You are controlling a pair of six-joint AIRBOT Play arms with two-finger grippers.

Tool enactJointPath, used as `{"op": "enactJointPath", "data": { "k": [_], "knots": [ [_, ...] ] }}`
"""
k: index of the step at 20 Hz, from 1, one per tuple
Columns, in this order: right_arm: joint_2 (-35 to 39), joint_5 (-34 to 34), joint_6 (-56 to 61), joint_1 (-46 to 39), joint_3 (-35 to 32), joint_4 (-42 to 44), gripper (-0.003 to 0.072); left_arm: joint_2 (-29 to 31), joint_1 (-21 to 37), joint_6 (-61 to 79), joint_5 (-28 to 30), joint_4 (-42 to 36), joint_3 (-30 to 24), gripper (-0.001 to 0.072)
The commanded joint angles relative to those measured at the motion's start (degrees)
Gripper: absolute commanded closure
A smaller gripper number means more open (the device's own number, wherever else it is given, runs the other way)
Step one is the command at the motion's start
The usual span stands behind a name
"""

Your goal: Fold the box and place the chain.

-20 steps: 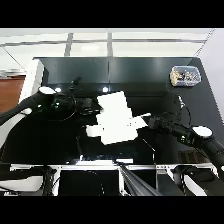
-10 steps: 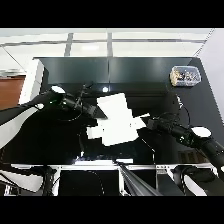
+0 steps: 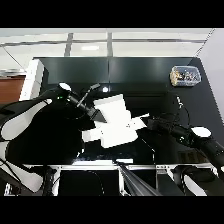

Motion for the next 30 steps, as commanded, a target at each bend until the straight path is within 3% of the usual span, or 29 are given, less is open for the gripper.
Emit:
{"op": "enactJointPath", "data": {
  "k": [1,2,4,5,6,7,8,12,15,17,20,24,30],
  "knots": [
    [0.0,0.0,0.0,0.0,0.0,0.0,0.0670,-0.9,-0.8,-1.3,-1.2,6.1,1.1,0.0394],
    [0.0,0.0,0.0,0.0,0.0,0.0,0.0670,-0.9,-1.0,-1.3,-0.8,6.0,1.1,0.0518],
    [0.0,0.0,0.0,0.0,0.0,-0.1,0.0670,-0.9,-1.1,-1.2,-0.5,5.6,1.1,0.0653],
    [0.0,0.6,0.0,0.0,0.0,-0.9,0.0669,-0.9,-1.0,-1.1,-0.4,5.6,1.1,0.0680],
    [0.0,0.9,0.0,0.0,0.1,-2.4,0.0612,-0.9,-1.0,-1.2,-0.4,5.6,1.1,0.0681],
    [0.0,0.9,0.0,0.0,0.5,-4.5,0.0231,-0.8,-1.1,-1.2,-0.4,5.6,1.1,0.0682],
    [0.0,1.6,0.0,0.0,1.7,-6.9,-0.0028,-0.7,-1.1,-1.4,-0.5,5.6,1.1,0.0683],
    [0.0,15.1,0.0,-1.0,15.7,-30.3,-0.0027,5.6,-2.7,-2.6,2.0,11.1,0.0,0.0685],
    [0.0,22.4,-0.8,-1.0,23.7,-41.2,-0.0021,15.6,-5.7,4.0,15.3,11.4,-5.9,0.0684],
    [0.0,23.0,-4.7,-0.8,24.3,-42.1,-0.0021,20.2,-8.0,12.4,26.4,12.2,-9.6,0.0681],
    [-0.4,20.6,-7.4,2.7,24.1,-48.5,-0.0021,20.3,-10.3,27.1,32.9,11.9,-9.3,0.0679],
    [-1.4,20.3,-12.2,8.4,22.8,-57.9,-0.0021,18.4,-13.7,34.4,34.2,13.1,-9.3,0.0680],
    [-3.6,20.3,-16.5,9.2,17.0,-57.7,-0.0021,14.8,-14.0,34.2,37.0,14.8,-9.3,0.0680]
  ]
}}
